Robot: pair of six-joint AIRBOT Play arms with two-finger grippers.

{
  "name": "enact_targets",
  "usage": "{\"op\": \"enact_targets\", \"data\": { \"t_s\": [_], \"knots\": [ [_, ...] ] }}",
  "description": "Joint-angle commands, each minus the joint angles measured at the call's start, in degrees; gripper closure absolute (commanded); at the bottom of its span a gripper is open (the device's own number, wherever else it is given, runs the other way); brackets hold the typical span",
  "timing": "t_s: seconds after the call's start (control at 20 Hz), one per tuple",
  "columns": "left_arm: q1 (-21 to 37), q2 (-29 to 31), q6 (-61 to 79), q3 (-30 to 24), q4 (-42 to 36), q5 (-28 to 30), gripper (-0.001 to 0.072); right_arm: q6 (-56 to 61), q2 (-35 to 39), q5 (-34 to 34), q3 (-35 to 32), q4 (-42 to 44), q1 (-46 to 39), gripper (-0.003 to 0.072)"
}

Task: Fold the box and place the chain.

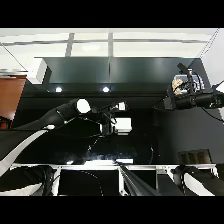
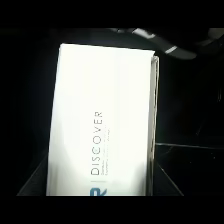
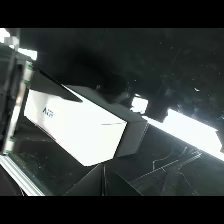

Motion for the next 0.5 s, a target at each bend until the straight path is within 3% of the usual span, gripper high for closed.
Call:
{"op": "enact_targets", "data": {
  "t_s": [0.0,0.1,0.2,0.25,0.45],
  "knots": [
    [-1.9,-1.6,1.0,0.0,5.3,1.9,0.0,0.2,0.0,-0.1,0.0,0.0,0.0,0.0677],
    [-2.3,-1.6,0.9,0.0,8.3,-0.4,0.0042,0.2,0.0,-0.4,0.0,0.0,0.0,0.0677],
    [-1.8,-1.0,-4.3,0.6,11.1,-2.4,0.043,0.7,0.0,-0.7,0.0,0.0,0.0,0.0677],
    [-1.1,0.0,-8.0,1.0,13.4,-3.3,0.0467,0.8,0.0,-0.7,0.0,0.0,0.0,0.0677],
    [7.9,6.9,-22.6,1.0,19.9,-6.0,0.0471,1.0,0.0,-0.7,0.0,0.0,0.0,0.0677]
  ]
}}
